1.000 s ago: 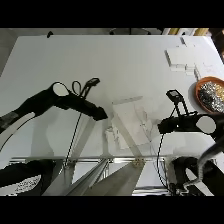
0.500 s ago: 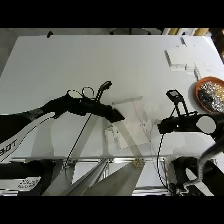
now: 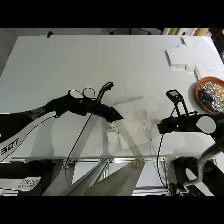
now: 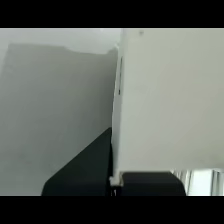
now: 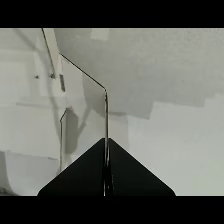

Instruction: Fold the box and place the chain.

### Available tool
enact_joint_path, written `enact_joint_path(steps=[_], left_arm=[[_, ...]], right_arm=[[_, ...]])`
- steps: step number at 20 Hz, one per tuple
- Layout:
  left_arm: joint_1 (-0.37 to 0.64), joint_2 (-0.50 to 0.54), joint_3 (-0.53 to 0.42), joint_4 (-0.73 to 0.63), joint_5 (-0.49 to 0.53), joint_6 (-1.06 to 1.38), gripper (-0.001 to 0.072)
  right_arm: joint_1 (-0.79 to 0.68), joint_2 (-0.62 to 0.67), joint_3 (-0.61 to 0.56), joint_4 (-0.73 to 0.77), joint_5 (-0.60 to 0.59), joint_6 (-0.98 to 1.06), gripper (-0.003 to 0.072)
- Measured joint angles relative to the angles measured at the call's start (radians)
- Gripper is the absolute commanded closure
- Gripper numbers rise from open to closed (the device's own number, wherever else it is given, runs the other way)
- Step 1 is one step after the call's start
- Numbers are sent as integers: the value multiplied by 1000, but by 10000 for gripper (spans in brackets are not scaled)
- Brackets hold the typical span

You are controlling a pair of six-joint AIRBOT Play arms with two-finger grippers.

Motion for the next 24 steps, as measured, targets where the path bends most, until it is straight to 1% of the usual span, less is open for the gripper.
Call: enact_joint_path(steps=[1, 2, 3, 8, 10, 12, 15, 18, 24], left_arm=[[0, 0, 12, 5, -1, 24, 704], [1, -1, 26, 6, -4, 51, 704], [0, -1, 42, 14, -17, 84, 704], [-39, 1, 124, 142, -39, 276, 706], [-68, 1, 138, 182, -24, 372, 707], [-95, -7, 145, 202, 13, 432, 707], [-124, -24, 150, 202, 59, 517, 707], [-137, -39, 152, 161, 85, 596, 707], [-144, -51, 152, 119, 179, 644, 708]], right_arm=[[0, 2, 2, 0, 2, 0, 500], [0, 3, 8, 0, 5, 0, 420], [0, 7, 19, 1, 4, 0, 390], [0, 43, 124, 2, 55, -39, 387], [0, 68, 163, 1, 85, -81, 387], [0, 94, 183, 1, 109, -116, 387], [0, 117, 198, 0, 137, -145, 388], [0, 126, 203, 1, 148, -157, 388], [0, 130, 206, 1, 152, -165, 388]])
